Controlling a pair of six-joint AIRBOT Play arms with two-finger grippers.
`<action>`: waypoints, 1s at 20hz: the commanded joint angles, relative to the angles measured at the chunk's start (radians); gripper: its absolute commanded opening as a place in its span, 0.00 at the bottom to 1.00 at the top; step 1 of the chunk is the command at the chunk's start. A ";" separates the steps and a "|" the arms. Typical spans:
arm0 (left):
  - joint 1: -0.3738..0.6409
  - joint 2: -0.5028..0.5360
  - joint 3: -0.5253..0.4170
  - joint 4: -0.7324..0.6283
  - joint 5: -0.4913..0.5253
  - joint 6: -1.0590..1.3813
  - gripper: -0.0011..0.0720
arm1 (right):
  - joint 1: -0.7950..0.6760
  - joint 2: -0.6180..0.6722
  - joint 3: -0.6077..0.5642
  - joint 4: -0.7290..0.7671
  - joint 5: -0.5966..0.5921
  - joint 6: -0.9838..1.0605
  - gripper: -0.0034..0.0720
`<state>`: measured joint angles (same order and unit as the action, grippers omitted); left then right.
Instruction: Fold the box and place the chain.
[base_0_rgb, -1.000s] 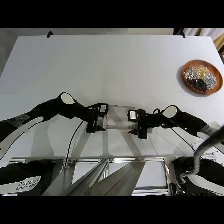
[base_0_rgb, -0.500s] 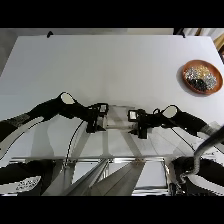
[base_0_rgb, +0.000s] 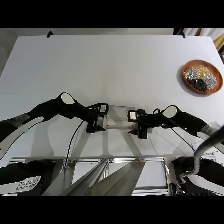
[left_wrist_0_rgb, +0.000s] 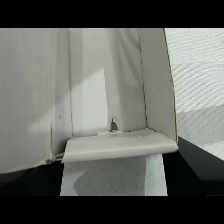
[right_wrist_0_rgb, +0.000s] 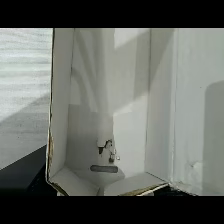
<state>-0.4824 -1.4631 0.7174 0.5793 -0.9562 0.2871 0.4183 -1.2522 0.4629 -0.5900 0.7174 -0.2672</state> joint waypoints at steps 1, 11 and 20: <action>0.001 0.000 0.000 0.001 -0.001 0.001 0.30 | 0.000 0.002 0.001 0.010 0.032 0.010 0.49; 0.001 0.000 0.000 0.001 -0.001 0.001 0.30 | 0.000 0.139 0.001 -0.149 0.054 0.298 0.94; 0.000 0.000 -0.001 0.001 -0.001 0.001 0.30 | 0.000 0.474 0.002 -0.632 0.112 0.865 0.55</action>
<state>-0.4828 -1.4639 0.7174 0.5797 -0.9573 0.2882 0.4187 -0.8822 0.4633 -1.1175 0.8154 0.4217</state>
